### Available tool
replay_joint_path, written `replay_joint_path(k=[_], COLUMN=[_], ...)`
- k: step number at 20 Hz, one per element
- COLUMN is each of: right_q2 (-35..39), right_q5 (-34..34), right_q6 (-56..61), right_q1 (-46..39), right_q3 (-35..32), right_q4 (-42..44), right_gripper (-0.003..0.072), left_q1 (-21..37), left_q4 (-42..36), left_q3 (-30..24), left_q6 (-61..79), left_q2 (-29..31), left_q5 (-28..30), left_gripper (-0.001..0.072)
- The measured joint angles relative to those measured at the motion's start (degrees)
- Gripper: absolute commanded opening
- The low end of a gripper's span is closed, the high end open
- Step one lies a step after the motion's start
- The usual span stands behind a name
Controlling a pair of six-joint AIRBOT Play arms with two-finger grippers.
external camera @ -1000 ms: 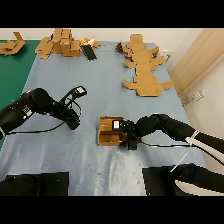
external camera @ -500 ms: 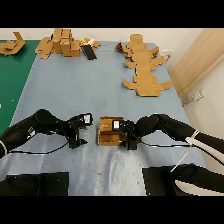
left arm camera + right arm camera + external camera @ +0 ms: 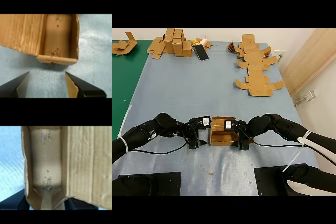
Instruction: Fold the box.
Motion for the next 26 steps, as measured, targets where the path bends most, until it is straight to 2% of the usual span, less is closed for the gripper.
replay_joint_path(k=[11,26], right_q2=[0.00,-0.02], right_q5=[0.00,0.00], right_q6=[-0.07,-0.02], right_q1=[0.00,0.00], right_q3=[0.00,0.00], right_q4=[-0.02,-0.02], right_gripper=[0.0502,0.0502], left_q1=[-1.11,-2.10], left_q4=[-2.73,0.50], left_q3=[1.40,2.16], left_q6=[0.63,2.58], left_q2=[-1.90,-2.01], left_q5=[-2.12,-4.61], left_gripper=[0.0700,0.0700])
